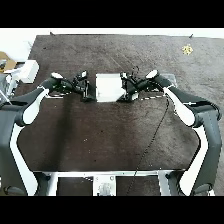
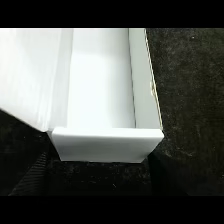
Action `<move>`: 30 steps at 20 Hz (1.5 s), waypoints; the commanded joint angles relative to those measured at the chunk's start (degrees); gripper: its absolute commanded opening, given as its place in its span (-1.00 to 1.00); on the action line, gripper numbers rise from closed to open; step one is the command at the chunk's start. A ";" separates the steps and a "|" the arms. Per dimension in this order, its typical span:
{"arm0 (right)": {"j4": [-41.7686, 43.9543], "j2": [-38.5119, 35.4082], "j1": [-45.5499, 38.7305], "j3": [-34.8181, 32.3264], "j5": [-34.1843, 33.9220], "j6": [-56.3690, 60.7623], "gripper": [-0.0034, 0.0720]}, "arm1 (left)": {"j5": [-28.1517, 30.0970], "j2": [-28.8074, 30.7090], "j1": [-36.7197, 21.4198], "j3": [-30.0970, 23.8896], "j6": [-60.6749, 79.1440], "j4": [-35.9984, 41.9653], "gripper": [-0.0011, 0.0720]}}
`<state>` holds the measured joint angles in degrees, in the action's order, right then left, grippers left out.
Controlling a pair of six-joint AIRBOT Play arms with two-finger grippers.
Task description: Fold the box and place the chain.
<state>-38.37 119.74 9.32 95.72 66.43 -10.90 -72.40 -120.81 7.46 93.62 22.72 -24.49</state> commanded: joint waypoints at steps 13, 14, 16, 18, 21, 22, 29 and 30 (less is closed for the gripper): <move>0.04 0.02 0.00 -0.02 0.00 0.00 0.44 | 1.22 -2.16 3.02 1.44 1.60 1.84 0.97; 0.02 0.02 0.00 -0.02 0.00 0.00 0.43 | 1.55 -2.19 3.34 1.44 1.57 1.84 0.97; 0.02 0.02 0.00 -0.02 0.00 0.00 0.43 | 1.60 -2.51 3.43 1.42 1.31 1.86 0.97; 0.02 0.02 0.00 -0.02 0.02 0.00 0.43 | 2.01 -2.54 3.43 1.44 1.29 1.84 0.97; 0.02 0.02 0.02 -0.02 0.00 0.00 0.44 | 2.34 -2.54 3.43 1.42 0.35 1.22 0.97; 0.02 0.02 0.02 -0.02 0.00 0.00 0.43 | 2.89 -2.54 3.43 1.42 -0.02 1.14 0.94; 0.02 0.02 0.02 -0.02 0.00 0.00 0.43 | 4.04 -2.54 3.41 1.42 -0.24 0.94 -0.04; 0.02 0.02 0.02 -0.02 0.00 0.00 0.44 | 4.11 -2.54 3.41 1.42 -0.24 0.92 -0.04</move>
<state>-38.35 119.74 9.32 95.72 66.43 -10.87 -69.43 -123.33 10.85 94.98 22.61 -23.29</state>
